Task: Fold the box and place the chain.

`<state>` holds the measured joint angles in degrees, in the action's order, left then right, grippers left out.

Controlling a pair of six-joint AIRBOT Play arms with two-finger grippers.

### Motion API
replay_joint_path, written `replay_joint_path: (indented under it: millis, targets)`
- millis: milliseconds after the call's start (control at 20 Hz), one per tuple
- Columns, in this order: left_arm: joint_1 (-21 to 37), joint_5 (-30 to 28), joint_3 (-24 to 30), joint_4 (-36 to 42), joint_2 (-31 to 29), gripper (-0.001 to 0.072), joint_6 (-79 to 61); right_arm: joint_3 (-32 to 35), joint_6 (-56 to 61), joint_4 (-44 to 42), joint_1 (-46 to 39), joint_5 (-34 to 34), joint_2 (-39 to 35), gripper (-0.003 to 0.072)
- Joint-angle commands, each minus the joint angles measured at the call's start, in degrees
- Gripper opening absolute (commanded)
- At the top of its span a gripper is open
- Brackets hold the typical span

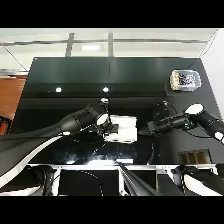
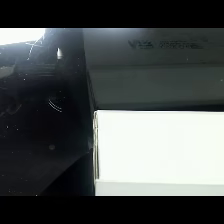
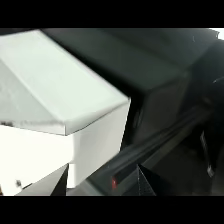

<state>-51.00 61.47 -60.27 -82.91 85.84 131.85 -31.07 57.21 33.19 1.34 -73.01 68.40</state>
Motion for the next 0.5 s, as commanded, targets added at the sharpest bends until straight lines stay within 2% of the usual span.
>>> replay_joint_path:
  millis: [0, 250, 450]
  targets:
    - [0.02, 0.57, -0.02, -0.33, -0.04, 0.0031, -0.07, -0.11, -0.02, 0.63, -2.21, -6.4, -0.04, 0.051]
    - [0.02, 0.57, -0.02, -0.33, -0.04, 0.0031, -0.07, -0.11, 0.11, -1.99, 2.58, -1.38, -0.04, 0.051]
    - [0.02, 0.55, -0.02, -0.33, -0.04, 0.0031, -0.04, -0.11, 6.58, -3.93, 9.25, 6.84, -0.04, 0.0508]
